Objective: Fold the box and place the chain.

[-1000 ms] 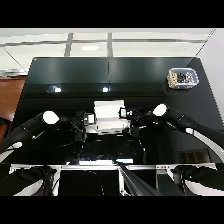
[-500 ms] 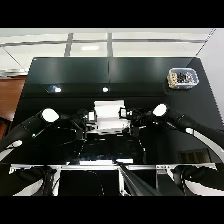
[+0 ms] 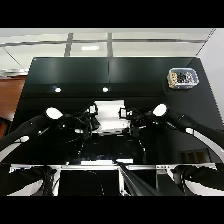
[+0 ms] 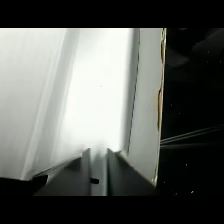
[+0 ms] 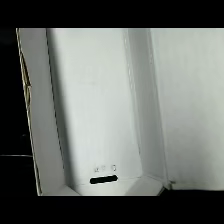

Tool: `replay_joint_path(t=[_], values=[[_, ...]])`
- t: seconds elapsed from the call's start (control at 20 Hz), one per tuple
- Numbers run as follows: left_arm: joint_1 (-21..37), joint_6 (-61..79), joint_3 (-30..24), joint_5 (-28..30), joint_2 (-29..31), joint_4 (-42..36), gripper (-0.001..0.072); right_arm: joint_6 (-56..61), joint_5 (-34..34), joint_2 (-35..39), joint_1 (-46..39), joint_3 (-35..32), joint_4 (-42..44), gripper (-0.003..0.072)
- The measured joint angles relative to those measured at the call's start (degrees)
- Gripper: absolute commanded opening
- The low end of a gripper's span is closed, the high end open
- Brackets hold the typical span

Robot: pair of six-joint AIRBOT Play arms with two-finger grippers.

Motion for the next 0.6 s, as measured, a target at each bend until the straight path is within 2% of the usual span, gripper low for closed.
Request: replay_joint_path(t=[0.05,0.1,0.15,0.2,0.25,0.35,0.4,0.45,0.6], values=[[-0.04,0.11,0.0,-0.11,-0.17,-0.5,0.003,0.0,0.0,0.0,0.0,0.0,0.0,0.0155],[-0.04,0.11,0.0,-0.13,-0.31,-0.9,0.0203,0.02,0.0,0.0,0.0,0.0,0.0,0.0155],[-0.04,0.11,0.02,-0.15,-0.44,-1.2,0.0439,0.02,0.0,0.0,0.0,0.0,0.0,0.0155],[-0.04,0.09,0.02,-0.09,-0.48,-1.44,0.0373,-0.02,-0.02,0.0,0.0,0.0,-0.02,0.0155],[0.0,0.09,0.02,0.28,-0.55,-1.57,0.0191,-0.02,0.0,0.0,0.0,0.0,-0.02,0.0155],[-0.04,0.17,0.07,-0.17,-0.59,-1.51,0.045,-0.02,0.0,0.0,0.0,0.0,-0.02,0.0155],[-0.02,0.07,0.11,0.04,-0.63,-1.51,0.03,-0.02,0.0,0.0,0.0,0.0,-0.02,0.0155],[0.02,-0.42,0.13,0.0,-0.55,-1.31,0.0025,-0.02,-0.02,0.0,0.0,0.0,0.0,0.0155],[0.26,-3.41,0.5,-0.74,0.96,1.55,0.0022,0.02,0.0,0.0,0.0,0.0,0.02,0.0155]])
